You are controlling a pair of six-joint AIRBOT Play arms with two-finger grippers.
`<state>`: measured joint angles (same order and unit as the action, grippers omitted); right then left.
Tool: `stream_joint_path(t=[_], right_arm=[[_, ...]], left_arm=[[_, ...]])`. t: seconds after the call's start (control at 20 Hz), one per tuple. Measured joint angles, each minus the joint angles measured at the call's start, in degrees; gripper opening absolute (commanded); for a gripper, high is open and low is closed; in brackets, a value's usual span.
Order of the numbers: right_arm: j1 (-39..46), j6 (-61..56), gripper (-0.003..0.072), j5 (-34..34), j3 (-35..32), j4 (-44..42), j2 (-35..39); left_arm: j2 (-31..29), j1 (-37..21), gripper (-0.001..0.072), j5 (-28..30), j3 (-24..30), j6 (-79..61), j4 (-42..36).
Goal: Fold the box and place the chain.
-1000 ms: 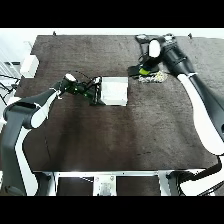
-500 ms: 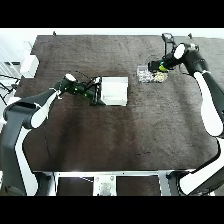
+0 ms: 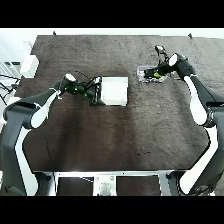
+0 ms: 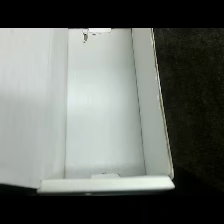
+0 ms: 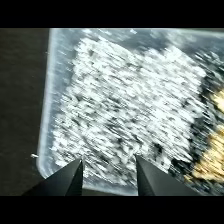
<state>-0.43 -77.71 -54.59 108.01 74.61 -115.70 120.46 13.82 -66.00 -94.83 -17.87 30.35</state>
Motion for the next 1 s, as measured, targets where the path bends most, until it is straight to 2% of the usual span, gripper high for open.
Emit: stream_joint_path(t=[0.05,0.1,0.15,0.35,1.0], right_arm=[[0.0,0.5,0.0242,0.1,0.2,-0.5,-0.6],[0.0,0.8,0.0031,0.4,0.3,-0.9,-1.0],[0.0,1.2,0.0003,0.4,0.4,-1.0,-1.3],[0.0,1.6,0.0002,-0.2,1.3,-1.2,0.0],[-0.2,2.7,0.0002,0.0,2.0,-1.6,21.6]], left_arm=[[0.0,0.0,0.0419,0.0,0.0,0.0,0.0],[0.0,0.0,0.0420,0.0,0.0,0.0,0.0],[0.0,0.0,0.0420,0.0,0.0,0.0,0.0],[0.0,0.0,0.0420,0.0,0.0,0.0,0.0],[0.0,0.0,0.0420,0.0,0.0,0.0,0.0]])
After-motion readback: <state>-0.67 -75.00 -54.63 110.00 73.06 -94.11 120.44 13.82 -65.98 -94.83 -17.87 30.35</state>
